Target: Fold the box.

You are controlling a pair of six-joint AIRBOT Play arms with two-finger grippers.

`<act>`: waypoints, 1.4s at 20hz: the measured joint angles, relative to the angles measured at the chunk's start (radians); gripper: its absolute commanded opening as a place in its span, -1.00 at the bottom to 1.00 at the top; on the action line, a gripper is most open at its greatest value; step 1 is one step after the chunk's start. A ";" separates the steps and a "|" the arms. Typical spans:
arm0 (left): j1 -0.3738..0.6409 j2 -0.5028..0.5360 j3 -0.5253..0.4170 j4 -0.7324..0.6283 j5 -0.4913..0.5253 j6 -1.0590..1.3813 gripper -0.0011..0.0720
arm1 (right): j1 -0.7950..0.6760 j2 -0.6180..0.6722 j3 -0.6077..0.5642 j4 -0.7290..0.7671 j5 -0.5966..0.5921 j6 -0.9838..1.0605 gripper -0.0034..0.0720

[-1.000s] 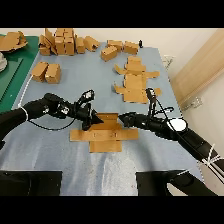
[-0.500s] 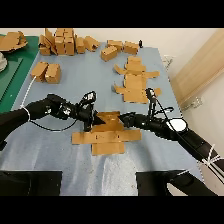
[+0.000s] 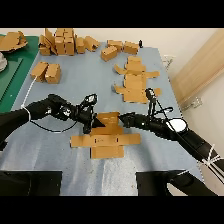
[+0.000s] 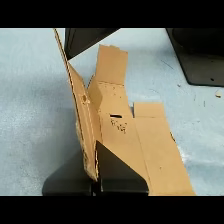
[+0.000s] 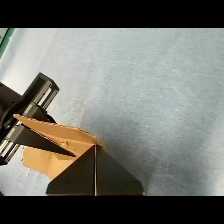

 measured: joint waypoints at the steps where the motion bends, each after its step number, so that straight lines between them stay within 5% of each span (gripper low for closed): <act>1: 0.000 0.000 0.000 0.002 -0.003 -0.003 -0.94 | 0.000 0.000 0.000 0.000 0.000 0.000 -0.91; 24: -0.035 0.096 -0.024 -0.031 0.102 0.151 -0.94 | -0.002 0.020 0.021 0.000 -0.018 0.012 -0.90; 25: -0.035 0.096 -0.029 -0.042 0.101 0.153 -0.94 | -0.002 0.029 0.030 -0.008 -0.017 0.012 -0.81; 27: -0.036 0.095 -0.036 -0.043 0.103 0.156 -0.94 | -0.006 0.045 0.042 -0.045 -0.010 0.035 -0.12; 28: -0.036 0.092 -0.039 -0.016 0.099 0.161 -0.94 | -0.010 0.051 0.046 -0.084 -0.013 0.064 -0.11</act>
